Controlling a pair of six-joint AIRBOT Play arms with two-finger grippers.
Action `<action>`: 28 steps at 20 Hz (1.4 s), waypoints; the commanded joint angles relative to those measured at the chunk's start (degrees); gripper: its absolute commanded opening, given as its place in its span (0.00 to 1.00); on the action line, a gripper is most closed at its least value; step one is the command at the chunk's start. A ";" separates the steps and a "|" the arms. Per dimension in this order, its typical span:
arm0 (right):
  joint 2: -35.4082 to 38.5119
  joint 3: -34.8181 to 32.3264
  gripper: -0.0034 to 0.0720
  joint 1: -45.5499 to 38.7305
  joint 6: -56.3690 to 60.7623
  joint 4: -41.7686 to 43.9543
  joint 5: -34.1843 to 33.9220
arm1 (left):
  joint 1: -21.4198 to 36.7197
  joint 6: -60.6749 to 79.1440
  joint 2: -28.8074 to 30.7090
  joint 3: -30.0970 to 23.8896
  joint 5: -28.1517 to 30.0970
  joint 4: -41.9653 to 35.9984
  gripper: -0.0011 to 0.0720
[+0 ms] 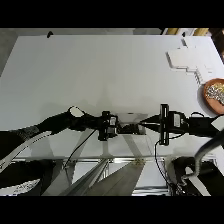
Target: Fold the box and place the chain.
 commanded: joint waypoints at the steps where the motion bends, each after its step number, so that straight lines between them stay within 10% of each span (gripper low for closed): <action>1: -3.50 0.02 0.07 5.05 1.33 8.46 -1.64 | 0.00 0.02 0.04 -0.02 0.00 0.00 0.52; 5: -12.13 0.09 0.08 15.96 10.51 1.97 -14.86 | 0.00 0.02 0.04 -0.02 0.00 0.00 0.52; 9: -15.21 3.91 0.34 17.11 20.22 -9.01 -15.28 | 0.00 0.02 0.04 -0.02 0.00 0.02 0.52; 14: -16.61 23.23 0.34 17.11 24.55 -20.46 -5.16 | 0.00 0.02 0.04 -0.02 0.00 0.00 0.52; 16: -17.79 28.15 0.16 17.11 24.46 -22.62 -8.35 | 0.00 0.02 0.04 -0.02 -0.04 0.00 0.52; 28: -29.66 21.75 0.08 17.33 24.50 -26.56 -3.72 | 0.00 0.02 0.04 -0.02 -0.02 0.00 0.52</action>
